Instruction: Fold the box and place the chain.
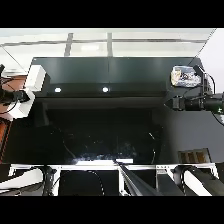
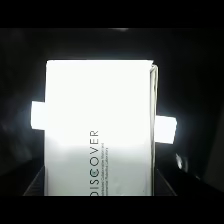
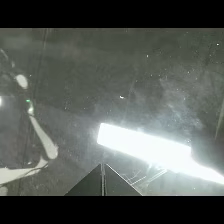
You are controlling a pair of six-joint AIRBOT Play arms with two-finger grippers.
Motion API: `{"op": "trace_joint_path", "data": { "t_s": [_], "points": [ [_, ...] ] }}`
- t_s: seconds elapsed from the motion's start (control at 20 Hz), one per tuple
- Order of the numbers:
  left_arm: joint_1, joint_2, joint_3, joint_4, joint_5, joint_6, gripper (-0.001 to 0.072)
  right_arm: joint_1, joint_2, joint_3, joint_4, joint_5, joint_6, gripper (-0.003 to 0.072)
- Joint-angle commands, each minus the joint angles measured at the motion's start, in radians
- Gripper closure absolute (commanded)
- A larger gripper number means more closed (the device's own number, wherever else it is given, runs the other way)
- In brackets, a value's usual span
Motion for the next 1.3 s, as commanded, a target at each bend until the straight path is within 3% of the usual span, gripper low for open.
{"op": "trace_joint_path", "data": {
  "t_s": [0.0, 0.25, 0.35, 0.45, 0.55, 0.75, 0.8, 0.85, 0.9, 0.95, 1.05, 1.1, 1.25],
  "points": [
    [0.011, -0.053, -0.003, -0.097, 0.101, 0.111, 0.0418, 0.000, 0.001, 0.000, 0.000, -0.027, 0.006, 0.0673],
    [-0.019, -0.105, -0.003, -0.121, 0.142, 0.198, 0.0411, 0.000, 0.000, 0.000, 0.000, -0.044, 0.007, 0.0673],
    [-0.035, -0.117, -0.003, -0.113, 0.198, 0.194, 0.0066, 0.000, 0.000, 0.000, 0.000, -0.047, 0.023, 0.0673],
    [-0.046, -0.117, 0.025, -0.089, 0.223, 0.156, 0.0019, 0.000, 0.000, 0.000, 0.000, -0.046, 0.025, 0.0673],
    [-0.053, -0.113, 0.117, -0.072, 0.122, 0.113, -0.0011, 0.000, 0.000, 0.000, 0.001, -0.042, 0.030, 0.0673],
    [-0.068, -0.092, 0.443, -0.051, -0.251, -0.056, -0.0005, 0.000, 0.000, 0.000, 0.017, 0.000, 0.036, 0.0673],
    [-0.072, -0.087, 0.529, -0.051, -0.349, -0.129, 0.0021, 0.000, 0.000, 0.000, 0.018, 0.010, 0.036, 0.0673],
    [-0.074, -0.081, 0.599, -0.047, -0.436, -0.196, 0.0176, 0.000, 0.000, 0.000, 0.017, 0.026, 0.036, 0.0673],
    [-0.076, -0.069, 0.650, -0.045, -0.516, -0.238, 0.0482, 0.000, 0.000, 0.000, 0.018, 0.044, 0.036, 0.0673],
    [-0.083, -0.041, 0.667, -0.061, -0.566, -0.245, 0.0691, 0.000, 0.001, 0.000, 0.020, 0.067, 0.036, 0.0673],
    [-0.127, 0.060, 0.613, -0.075, -0.537, -0.247, 0.0692, 0.000, 0.001, 0.000, 0.018, 0.089, 0.036, 0.0673],
    [-0.171, 0.138, 0.541, -0.075, -0.464, -0.246, 0.0692, 0.000, 0.000, 0.000, 0.016, 0.075, 0.035, 0.0673],
    [-0.344, 0.412, 0.185, -0.064, -0.152, -0.239, 0.0692, 0.000, 0.000, 0.000, -0.036, -0.068, 0.035, 0.0673]
  ]
}}
